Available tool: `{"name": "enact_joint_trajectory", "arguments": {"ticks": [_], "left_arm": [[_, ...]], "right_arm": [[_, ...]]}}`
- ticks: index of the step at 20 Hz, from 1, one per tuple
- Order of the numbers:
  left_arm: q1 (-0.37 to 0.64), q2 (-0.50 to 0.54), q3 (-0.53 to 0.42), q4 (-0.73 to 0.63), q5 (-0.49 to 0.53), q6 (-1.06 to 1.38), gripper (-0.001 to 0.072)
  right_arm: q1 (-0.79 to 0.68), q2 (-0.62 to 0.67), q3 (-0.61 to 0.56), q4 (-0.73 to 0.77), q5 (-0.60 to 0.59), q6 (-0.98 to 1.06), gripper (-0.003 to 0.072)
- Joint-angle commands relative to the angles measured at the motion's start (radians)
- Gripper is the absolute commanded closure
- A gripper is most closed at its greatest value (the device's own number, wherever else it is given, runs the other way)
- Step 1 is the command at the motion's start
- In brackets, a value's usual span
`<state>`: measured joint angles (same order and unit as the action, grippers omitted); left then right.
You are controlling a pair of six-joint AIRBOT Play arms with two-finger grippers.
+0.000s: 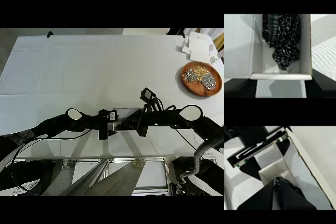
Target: Fold the box and place the chain.
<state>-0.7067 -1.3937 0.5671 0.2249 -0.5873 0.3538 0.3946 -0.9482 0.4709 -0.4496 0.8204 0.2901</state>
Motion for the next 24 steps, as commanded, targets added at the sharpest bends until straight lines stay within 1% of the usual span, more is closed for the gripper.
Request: {"name": "enact_joint_trajectory", "arguments": {"ticks": [1, 2, 5, 7, 8, 10, 12, 13, 15, 19, 21, 24], "left_arm": [[0.001, 0.001, 0.000, 0.000, 0.000, 0.000, 0.0297], [0.001, 0.001, 0.000, 0.000, 0.000, 0.000, 0.0297], [0.001, 0.001, 0.000, 0.000, 0.000, 0.000, 0.0297], [0.001, 0.001, 0.000, 0.000, 0.000, 0.000, 0.0297], [0.001, 0.001, 0.000, 0.000, 0.000, 0.000, 0.0297], [0.001, 0.001, 0.000, 0.000, 0.000, 0.000, 0.0297], [0.001, 0.001, 0.000, 0.000, 0.000, 0.000, 0.0297], [0.001, 0.001, 0.000, 0.000, 0.000, 0.000, 0.0297], [0.001, 0.001, 0.000, 0.000, 0.000, 0.000, 0.0297], [0.001, 0.001, 0.000, 0.000, 0.000, 0.000, 0.0297], [0.001, 0.001, 0.000, 0.000, 0.000, 0.000, 0.0297], [0.001, 0.001, 0.000, 0.000, 0.000, 0.000, 0.0297]], "right_arm": [[0.014, -0.029, 0.029, -0.048, -0.047, 0.002, 0.0487], [0.014, -0.029, 0.064, -0.102, -0.010, 0.002, 0.0480], [0.014, -0.029, 0.227, -0.239, 0.142, 0.002, 0.0491], [0.014, -0.029, 0.336, -0.284, 0.169, 0.002, 0.0492], [0.014, -0.030, 0.378, -0.295, 0.158, 0.001, 0.0516], [0.014, -0.045, 0.432, -0.314, 0.088, -0.004, 0.0642], [0.014, -0.079, 0.436, -0.335, -0.011, -0.010, 0.0648], [0.014, -0.106, 0.436, -0.356, -0.024, -0.010, 0.0648], [0.014, -0.166, 0.436, -0.396, 0.020, -0.010, 0.0648], [0.014, -0.250, 0.436, -0.480, 0.176, -0.005, 0.0648], [0.014, -0.259, 0.435, -0.513, 0.214, -0.002, 0.0648], [0.014, -0.259, 0.435, -0.515, 0.243, -0.002, 0.0648]]}}
